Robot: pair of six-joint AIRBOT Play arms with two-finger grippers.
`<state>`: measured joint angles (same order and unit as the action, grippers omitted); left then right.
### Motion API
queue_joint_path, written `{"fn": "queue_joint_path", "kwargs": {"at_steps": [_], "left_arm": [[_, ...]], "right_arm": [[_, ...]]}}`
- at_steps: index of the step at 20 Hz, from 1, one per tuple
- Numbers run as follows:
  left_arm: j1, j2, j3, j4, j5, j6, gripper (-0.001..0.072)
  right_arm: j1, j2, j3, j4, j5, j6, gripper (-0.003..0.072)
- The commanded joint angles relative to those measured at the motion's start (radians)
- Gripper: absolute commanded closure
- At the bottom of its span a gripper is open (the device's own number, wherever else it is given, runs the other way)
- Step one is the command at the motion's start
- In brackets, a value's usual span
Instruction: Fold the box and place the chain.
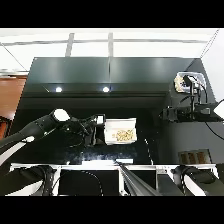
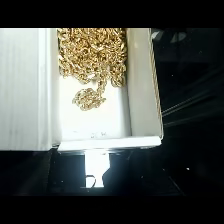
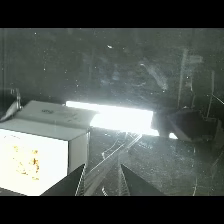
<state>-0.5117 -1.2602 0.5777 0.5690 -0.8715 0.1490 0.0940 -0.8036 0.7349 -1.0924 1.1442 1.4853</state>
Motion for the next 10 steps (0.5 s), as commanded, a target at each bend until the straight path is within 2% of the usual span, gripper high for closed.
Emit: {"fn": "queue_joint_path", "kwargs": {"at_steps": [1, 10], "left_arm": [[-0.019, 0.000, 0.000, 0.006, -0.004, -0.028, -0.0008], [-0.048, 0.000, 0.000, -0.031, 0.078, -0.078, -0.0008]], "right_arm": [[0.000, 0.001, -0.001, 0.000, 0.000, 0.000, 0.0409], [0.000, 0.001, -0.001, 0.000, -0.001, 0.000, 0.0409]]}}
